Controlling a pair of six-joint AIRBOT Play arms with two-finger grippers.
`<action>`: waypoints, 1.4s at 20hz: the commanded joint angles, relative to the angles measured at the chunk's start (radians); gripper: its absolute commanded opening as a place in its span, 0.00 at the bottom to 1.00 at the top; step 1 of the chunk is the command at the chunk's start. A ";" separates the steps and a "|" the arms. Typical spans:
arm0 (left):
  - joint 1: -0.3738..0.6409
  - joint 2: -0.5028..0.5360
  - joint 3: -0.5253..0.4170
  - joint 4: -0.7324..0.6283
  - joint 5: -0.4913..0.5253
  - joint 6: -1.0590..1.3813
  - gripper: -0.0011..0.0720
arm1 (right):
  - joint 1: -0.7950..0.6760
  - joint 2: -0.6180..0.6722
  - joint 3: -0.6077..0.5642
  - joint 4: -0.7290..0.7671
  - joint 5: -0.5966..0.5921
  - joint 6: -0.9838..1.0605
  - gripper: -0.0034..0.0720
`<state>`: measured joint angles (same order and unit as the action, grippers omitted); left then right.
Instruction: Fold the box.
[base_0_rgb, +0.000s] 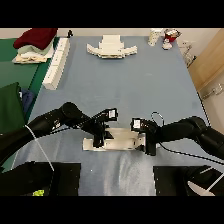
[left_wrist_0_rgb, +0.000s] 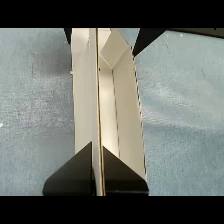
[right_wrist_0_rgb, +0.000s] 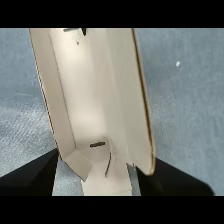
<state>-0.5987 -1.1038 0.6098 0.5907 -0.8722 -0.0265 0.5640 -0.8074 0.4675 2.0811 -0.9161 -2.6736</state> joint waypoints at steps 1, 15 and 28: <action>0.000 0.000 0.001 0.000 0.000 0.000 0.03 | -0.081 -0.046 -0.012 0.145 -0.038 -0.242 1.00; 0.000 0.000 0.001 0.000 0.000 0.000 0.03 | -0.077 -0.121 -0.011 0.108 -0.014 -0.237 1.00; 0.000 0.000 0.001 0.000 0.000 0.000 0.03 | -0.061 -0.122 -0.089 0.193 0.109 -0.331 0.92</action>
<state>-0.5983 -1.1038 0.6098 0.5907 -0.8722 -0.0265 0.4957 -0.9287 0.4099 2.2395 -0.8505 -2.9780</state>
